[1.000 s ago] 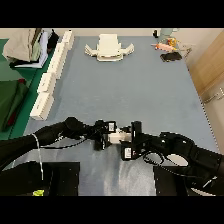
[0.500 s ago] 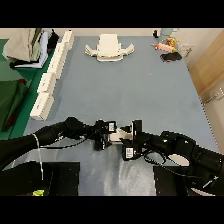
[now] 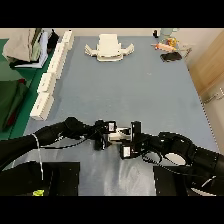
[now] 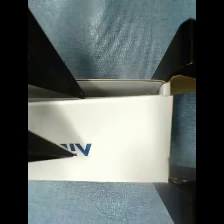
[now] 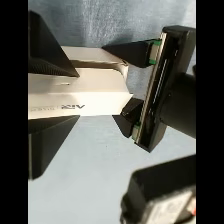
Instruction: Fold the box.
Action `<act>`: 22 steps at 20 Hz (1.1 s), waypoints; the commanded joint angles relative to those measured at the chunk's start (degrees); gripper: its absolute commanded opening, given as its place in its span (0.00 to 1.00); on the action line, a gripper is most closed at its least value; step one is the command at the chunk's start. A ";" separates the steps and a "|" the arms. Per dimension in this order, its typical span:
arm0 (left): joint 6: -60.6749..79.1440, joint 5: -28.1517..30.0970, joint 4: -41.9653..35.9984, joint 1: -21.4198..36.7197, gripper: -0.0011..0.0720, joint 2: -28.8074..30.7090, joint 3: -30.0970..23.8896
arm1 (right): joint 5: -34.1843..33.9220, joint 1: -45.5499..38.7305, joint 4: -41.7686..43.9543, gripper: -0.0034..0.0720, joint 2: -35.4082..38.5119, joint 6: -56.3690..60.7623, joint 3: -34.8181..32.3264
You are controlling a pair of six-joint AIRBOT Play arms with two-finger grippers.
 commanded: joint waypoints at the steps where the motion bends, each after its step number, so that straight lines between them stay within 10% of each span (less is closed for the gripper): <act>1: 0.00 -0.07 0.02 0.00 0.71 -0.02 0.00 | 1.66 0.07 1.77 0.50 -0.33 -0.02 0.00; 22: -0.02 -0.07 0.02 0.00 0.71 -0.02 0.00 | 2.08 0.11 6.23 0.63 1.49 -0.02 0.00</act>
